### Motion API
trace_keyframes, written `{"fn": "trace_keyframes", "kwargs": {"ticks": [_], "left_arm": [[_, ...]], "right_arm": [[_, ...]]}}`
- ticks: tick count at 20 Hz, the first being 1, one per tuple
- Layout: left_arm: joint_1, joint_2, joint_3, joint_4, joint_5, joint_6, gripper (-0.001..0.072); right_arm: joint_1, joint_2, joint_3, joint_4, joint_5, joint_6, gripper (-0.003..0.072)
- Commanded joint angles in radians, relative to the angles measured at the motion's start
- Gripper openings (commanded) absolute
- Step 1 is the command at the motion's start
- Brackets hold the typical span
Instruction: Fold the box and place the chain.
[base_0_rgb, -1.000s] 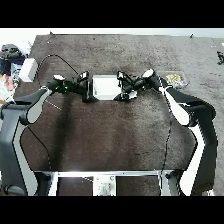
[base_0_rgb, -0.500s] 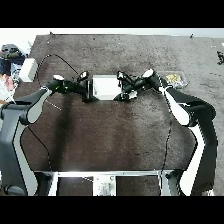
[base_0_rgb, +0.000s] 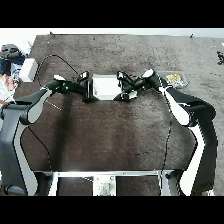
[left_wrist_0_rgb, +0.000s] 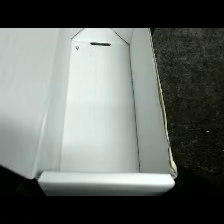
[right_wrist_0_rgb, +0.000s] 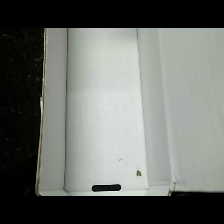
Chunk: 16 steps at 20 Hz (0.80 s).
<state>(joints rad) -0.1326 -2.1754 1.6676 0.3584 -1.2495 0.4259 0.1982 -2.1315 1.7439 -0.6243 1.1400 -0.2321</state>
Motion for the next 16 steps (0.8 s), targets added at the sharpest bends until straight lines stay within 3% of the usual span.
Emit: {"fn": "trace_keyframes", "kwargs": {"ticks": [1,5,7,16], "left_arm": [[0.0,0.0,0.0,0.001,0.0,0.002,0.0551],[0.0,0.0,0.0,0.025,-0.002,0.001,0.053],[0.0,0.0,0.0,0.062,-0.011,-0.006,0.0404],[0.0,0.0,0.0,0.076,-0.017,-0.006,0.0404]], "right_arm": [[0.0,-0.001,0.0,0.0,0.0,0.0,0.0507],[0.0,-0.001,0.0,0.0,0.0,0.0,0.0507],[0.0,-0.001,0.0,0.0,0.0,0.0,0.0507],[0.0,-0.001,0.0,0.0,0.0,0.0,0.0507]]}}
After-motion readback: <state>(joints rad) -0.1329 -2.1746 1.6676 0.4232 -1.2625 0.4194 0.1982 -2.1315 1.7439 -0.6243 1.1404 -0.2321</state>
